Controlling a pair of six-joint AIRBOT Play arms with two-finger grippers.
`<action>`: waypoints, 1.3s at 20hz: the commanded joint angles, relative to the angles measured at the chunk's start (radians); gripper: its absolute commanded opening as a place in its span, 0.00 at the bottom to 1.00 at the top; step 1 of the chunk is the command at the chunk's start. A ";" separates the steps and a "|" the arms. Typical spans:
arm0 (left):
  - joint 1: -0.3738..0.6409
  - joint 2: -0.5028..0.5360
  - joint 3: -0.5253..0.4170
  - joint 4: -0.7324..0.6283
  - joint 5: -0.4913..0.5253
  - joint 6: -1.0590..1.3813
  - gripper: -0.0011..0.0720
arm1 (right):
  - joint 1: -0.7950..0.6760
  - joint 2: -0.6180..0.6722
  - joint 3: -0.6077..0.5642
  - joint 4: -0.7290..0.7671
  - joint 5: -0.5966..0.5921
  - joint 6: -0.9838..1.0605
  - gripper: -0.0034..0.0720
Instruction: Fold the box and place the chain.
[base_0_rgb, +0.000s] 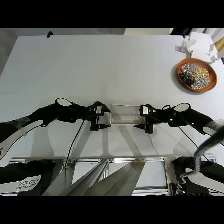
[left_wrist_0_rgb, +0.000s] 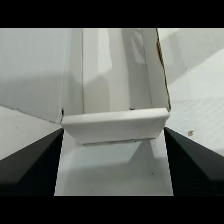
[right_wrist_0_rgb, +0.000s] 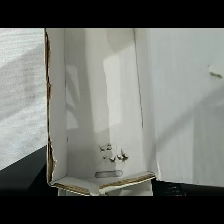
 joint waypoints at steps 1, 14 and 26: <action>-0.026 -0.005 0.006 -0.006 0.023 0.006 0.98 | 0.000 0.000 0.001 0.000 0.000 0.000 0.58; -0.055 -0.048 0.071 -0.005 0.034 -0.066 0.67 | 0.000 0.000 0.001 0.000 0.000 0.000 0.58; -0.055 -0.048 0.071 0.001 0.031 -0.066 0.30 | 0.000 0.000 0.001 0.000 0.000 0.000 0.58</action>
